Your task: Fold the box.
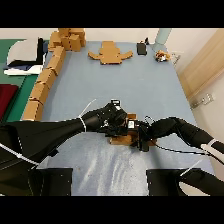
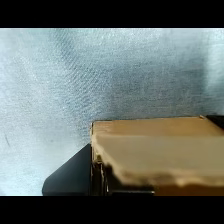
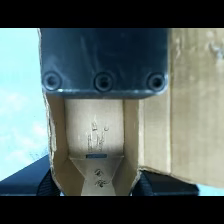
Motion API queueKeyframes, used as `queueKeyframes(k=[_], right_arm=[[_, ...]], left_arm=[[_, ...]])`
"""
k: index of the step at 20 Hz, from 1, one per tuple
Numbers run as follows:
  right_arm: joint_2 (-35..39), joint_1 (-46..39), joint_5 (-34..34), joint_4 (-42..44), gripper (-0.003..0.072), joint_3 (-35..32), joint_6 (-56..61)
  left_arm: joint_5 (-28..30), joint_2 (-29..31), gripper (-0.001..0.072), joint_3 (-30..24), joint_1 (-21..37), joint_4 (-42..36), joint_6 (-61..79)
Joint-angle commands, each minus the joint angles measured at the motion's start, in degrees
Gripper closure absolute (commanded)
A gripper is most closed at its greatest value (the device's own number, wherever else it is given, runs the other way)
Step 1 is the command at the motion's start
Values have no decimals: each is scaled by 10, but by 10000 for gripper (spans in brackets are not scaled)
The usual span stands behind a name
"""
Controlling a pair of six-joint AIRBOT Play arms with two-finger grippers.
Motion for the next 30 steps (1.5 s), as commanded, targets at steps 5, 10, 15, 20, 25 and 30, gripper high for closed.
queueKeyframes(k=[5, 10, 15, 20, 25, 30], right_arm=[[0, 1, 1, 1, 188, 0, -1], [0, 1, 1, 1, 188, 0, -1], [0, 1, 1, 1, 188, 0, -1], [0, 1, 1, 1, 188, 0, -1], [0, 1, 1, 1, 188, 0, -1], [0, 1, 1, 1, 188, 0, -1]], left_arm=[[-1, 0, 542, 1, 0, -12, 2], [-17, 0, 197, 1, 1, -14, 0], [-18, -1, 198, 1, 1, -14, 0], [-19, -13, 472, 1, 0, -16, 1], [-18, -13, 694, 1, 0, -16, -9], [-19, -13, 694, 1, 0, -17, -9]])
